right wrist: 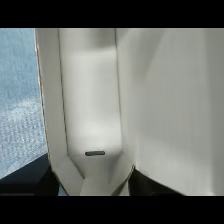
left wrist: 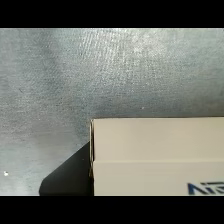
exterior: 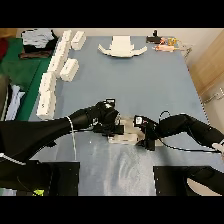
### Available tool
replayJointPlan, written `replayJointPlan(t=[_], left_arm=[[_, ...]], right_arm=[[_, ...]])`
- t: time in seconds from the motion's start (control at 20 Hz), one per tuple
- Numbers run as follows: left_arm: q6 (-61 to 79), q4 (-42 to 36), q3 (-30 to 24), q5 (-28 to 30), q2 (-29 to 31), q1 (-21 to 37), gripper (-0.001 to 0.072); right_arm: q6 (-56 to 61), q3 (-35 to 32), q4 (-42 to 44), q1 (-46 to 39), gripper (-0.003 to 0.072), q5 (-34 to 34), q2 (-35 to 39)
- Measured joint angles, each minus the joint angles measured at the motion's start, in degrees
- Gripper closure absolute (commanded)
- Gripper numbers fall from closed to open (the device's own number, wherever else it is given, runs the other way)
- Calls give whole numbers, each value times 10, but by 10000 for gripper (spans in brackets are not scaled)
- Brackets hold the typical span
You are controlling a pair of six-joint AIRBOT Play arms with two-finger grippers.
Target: Fold the box.
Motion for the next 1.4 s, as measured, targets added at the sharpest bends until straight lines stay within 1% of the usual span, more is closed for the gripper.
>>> replayJointPlan(t=[0.4, 0.45, 0.5, 0.55, 0.8, 1.0, 1.05, 1.1, 1.2, 1.25, 1.3, 1.4], left_arm=[[-33, 1, 0, 2, -1, -3, 691], [-34, 1, 0, 3, -1, -3, 511], [-36, 0, 0, 7, -1, -3, 195], [-37, -2, 0, 10, -1, -3, 107], [-40, 0, 0, 6, -1, -3, 113], [-45, 5, 0, 9, -1, -3, 139], [-46, 5, 0, 12, -1, -3, 344], [-47, 7, 0, 15, -1, -3, 414], [-47, 11, 0, 17, -1, -3, 417], [-48, 14, 0, 17, -1, -5, 504], [-49, 14, 0, 19, -2, -7, 630], [-48, 20, 0, 15, -2, -11, 671]], right_arm=[[0, 0, -1, 0, 180, 1, 0], [0, 0, -1, 0, 180, 1, 0], [2, 0, 0, 0, 180, 1, 0], [2, 0, 0, 0, 179, 1, 0], [2, 0, 0, 0, 180, 1, 0], [2, 0, 0, 0, 180, 1, 0], [1, 0, 0, 0, 179, 2, 0], [1, 0, 1, 0, 180, 2, 0], [1, 0, 0, 0, 180, 0, 0], [1, 0, 0, 0, 180, 1, 0], [1, 0, 0, 0, 180, 1, 0], [-1, 0, -2, -1, 180, 2, 0]])
